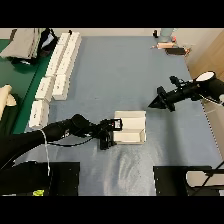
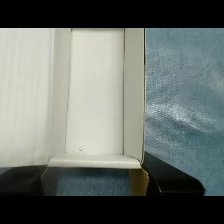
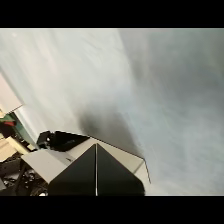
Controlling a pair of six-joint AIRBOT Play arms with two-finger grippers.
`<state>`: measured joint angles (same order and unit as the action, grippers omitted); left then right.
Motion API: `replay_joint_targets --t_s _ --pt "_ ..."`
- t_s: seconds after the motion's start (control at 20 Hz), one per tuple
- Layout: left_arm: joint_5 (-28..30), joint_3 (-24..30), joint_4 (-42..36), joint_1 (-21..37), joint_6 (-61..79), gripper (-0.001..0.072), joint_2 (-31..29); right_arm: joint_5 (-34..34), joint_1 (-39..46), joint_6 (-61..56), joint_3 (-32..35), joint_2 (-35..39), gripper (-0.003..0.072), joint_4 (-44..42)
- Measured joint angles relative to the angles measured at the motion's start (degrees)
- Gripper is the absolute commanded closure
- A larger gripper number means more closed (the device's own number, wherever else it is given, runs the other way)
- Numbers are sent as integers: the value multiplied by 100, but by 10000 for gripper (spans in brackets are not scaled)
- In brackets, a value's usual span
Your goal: Fold the box.
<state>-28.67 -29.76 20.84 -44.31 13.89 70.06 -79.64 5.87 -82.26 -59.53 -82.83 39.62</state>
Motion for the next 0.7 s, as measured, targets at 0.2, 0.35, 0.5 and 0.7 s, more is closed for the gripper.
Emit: replay_joint_targets --t_s 0.2,0.35,0.5,0.7 --pt "2 0 -2 0 0 334 0 -262 -365 243 -634 -612 684 -282" --pt "0 0 0 0 0 334 0 -511 -671 494 -944 -839 684 -367" --pt "2 0 -2 0 0 334 -2 -892 -874 796 -1082 -925 684 -369" --pt "2 0 0 0 0 334 0 -1329 -1102 1056 -1143 -942 684 -313"
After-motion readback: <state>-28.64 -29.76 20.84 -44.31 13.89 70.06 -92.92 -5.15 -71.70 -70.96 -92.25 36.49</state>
